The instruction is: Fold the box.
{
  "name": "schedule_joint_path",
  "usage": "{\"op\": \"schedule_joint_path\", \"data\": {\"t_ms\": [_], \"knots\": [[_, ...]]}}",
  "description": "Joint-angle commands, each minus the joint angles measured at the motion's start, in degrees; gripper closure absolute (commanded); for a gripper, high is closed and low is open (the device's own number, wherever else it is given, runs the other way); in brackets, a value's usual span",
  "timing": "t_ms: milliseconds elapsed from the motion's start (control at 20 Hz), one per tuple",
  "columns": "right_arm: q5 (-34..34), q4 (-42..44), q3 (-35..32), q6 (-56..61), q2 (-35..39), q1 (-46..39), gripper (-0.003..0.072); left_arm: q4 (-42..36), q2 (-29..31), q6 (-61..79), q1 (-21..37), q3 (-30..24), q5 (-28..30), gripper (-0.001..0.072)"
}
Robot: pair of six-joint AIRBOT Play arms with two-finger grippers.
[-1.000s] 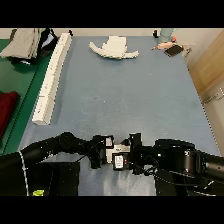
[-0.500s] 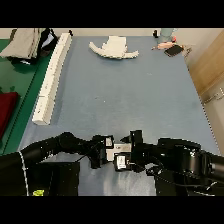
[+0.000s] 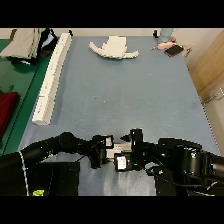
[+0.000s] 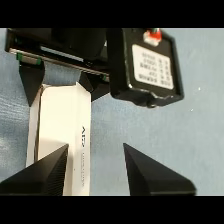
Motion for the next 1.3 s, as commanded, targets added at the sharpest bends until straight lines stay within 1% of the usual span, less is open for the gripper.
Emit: {"op": "schedule_joint_path", "data": {"t_ms": [0,50,350,550,600,650,850,1100,1250], "knots": [[-0.3,-0.3,0.0,0.1,-0.5,0.0,0.0212,0.0,0.0,0.0,0.0,0.0,0.0,0.0302],[-0.3,-0.3,0.0,0.1,-0.7,0.0,0.0319,0.0,0.0,0.0,0.0,0.0,0.0,0.0303],[-0.3,0.8,0.0,0.1,-0.8,0.0,0.0324,0.0,0.0,0.0,0.0,0.0,0.0,0.0303],[-0.1,1.6,0.0,0.1,-2.3,0.0,0.0326,0.0,0.0,0.0,0.0,0.0,0.0,0.0303],[-0.1,1.5,0.0,0.1,-2.7,0.0,0.0334,0.0,0.0,0.0,0.0,0.0,0.0,0.0303],[-0.1,1.1,0.0,0.1,-3.0,0.0,0.0364,0.0,0.0,0.0,0.0,0.0,0.0,0.0302],[-0.2,1.0,0.0,0.1,-3.2,0.0,0.0364,0.0,0.0,0.0,0.0,0.0,0.0,0.0303],[-0.2,7.1,0.0,-0.7,-2.8,0.0,0.0363,0.0,0.0,0.0,0.0,0.0,0.0,0.0303],[-0.2,8.1,0.0,-0.6,-1.3,0.0,0.0361,0.0,0.0,0.0,0.0,0.0,0.0,0.0303]]}}
